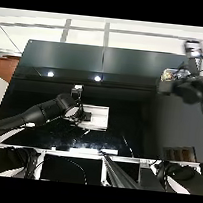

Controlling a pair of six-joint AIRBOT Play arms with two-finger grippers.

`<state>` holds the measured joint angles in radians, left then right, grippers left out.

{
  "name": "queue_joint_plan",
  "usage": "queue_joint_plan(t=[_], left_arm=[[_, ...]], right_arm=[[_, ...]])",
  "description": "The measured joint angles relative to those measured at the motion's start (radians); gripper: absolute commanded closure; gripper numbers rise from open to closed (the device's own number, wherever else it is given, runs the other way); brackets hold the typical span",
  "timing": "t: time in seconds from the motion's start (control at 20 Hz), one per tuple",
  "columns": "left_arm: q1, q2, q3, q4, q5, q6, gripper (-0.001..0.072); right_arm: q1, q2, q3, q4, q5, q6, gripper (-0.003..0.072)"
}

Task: Fold the box and place the chain.

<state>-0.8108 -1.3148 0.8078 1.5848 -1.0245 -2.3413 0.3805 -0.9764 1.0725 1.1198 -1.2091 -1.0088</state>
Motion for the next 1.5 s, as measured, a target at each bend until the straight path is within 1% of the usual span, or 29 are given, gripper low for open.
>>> queue_joint_plan(t=[0.05, 0.1, 0.2, 0.3, 0.45, 0.55, 0.6, 0.65, 0.75, 0.85, 1.1, 1.5], left_arm=[[0.000, 0.000, 0.000, 0.000, 0.000, 0.000, 0.0675], [0.000, 0.000, 0.000, 0.000, 0.000, 0.000, 0.0675], [0.000, 0.000, 0.000, 0.000, 0.000, 0.000, 0.0675], [0.000, 0.000, 0.000, 0.000, 0.000, 0.000, 0.0675], [0.000, 0.000, 0.000, 0.000, 0.000, 0.000, 0.0675], [0.000, 0.000, 0.000, 0.000, 0.000, 0.000, 0.0675], [0.000, 0.000, 0.000, 0.000, 0.000, 0.000, 0.0675], [0.000, 0.000, 0.000, 0.000, 0.000, 0.000, 0.0675], [0.000, 0.000, 0.000, 0.000, 0.000, 0.000, 0.0675], [0.000, 0.000, 0.000, 0.000, 0.000, 0.000, 0.0675], [0.000, 0.000, 0.000, 0.000, -0.001, 0.000, 0.0675], [0.000, 0.000, 0.000, 0.000, -0.003, 0.000, 0.0675]], right_arm=[[-0.085, -0.018, -0.013, 0.009, 0.048, -0.017, -0.0023], [-0.170, -0.046, -0.021, 0.052, 0.096, -0.040, -0.0023], [-0.309, -0.116, -0.018, 0.175, 0.187, -0.092, -0.0023], [-0.423, -0.205, 0.018, 0.322, 0.267, -0.129, -0.0022], [-0.519, -0.359, 0.128, 0.496, 0.301, -0.127, -0.0013], [-0.547, -0.456, 0.215, 0.572, 0.301, -0.071, -0.0010], [-0.555, -0.503, 0.258, 0.600, 0.295, -0.036, 0.0050], [-0.562, -0.544, 0.298, 0.621, 0.291, -0.003, 0.0093], [-0.569, -0.615, 0.363, 0.647, 0.269, 0.052, 0.0094], [-0.573, -0.666, 0.402, 0.665, 0.250, 0.098, 0.0094], [-0.578, -0.728, 0.436, 0.682, 0.228, 0.160, 0.0094], [-0.579, -0.764, 0.445, 0.683, 0.239, 0.180, 0.0094]])
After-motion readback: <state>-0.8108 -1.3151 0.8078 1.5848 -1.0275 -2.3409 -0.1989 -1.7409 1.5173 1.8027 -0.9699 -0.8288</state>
